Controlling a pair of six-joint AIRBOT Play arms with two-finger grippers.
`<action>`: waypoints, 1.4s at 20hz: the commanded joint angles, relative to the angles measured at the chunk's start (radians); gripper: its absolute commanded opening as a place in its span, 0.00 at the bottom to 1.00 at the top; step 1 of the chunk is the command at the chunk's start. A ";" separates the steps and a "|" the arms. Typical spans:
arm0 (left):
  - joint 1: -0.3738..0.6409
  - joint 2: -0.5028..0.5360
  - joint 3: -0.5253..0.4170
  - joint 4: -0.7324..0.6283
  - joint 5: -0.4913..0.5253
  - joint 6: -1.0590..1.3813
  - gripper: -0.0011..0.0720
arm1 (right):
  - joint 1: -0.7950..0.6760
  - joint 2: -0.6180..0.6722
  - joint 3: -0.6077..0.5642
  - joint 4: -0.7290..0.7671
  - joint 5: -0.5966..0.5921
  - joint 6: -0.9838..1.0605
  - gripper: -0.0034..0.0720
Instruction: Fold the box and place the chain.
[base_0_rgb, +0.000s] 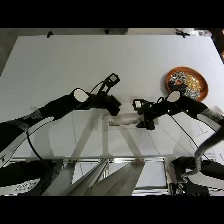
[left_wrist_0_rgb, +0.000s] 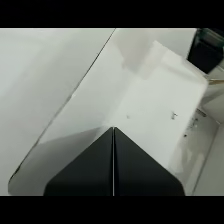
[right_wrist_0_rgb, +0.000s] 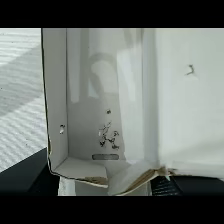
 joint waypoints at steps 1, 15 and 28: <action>0.001 0.072 0.001 0.064 -0.001 0.021 0.03 | 0.000 0.001 0.000 0.001 0.000 0.002 0.49; 0.044 0.143 -0.032 0.646 -0.451 0.127 0.64 | 0.000 0.001 0.000 0.001 0.000 0.002 0.49; 0.078 0.090 -0.118 0.429 -0.276 0.526 0.63 | 0.000 0.001 0.000 0.001 0.000 0.002 0.49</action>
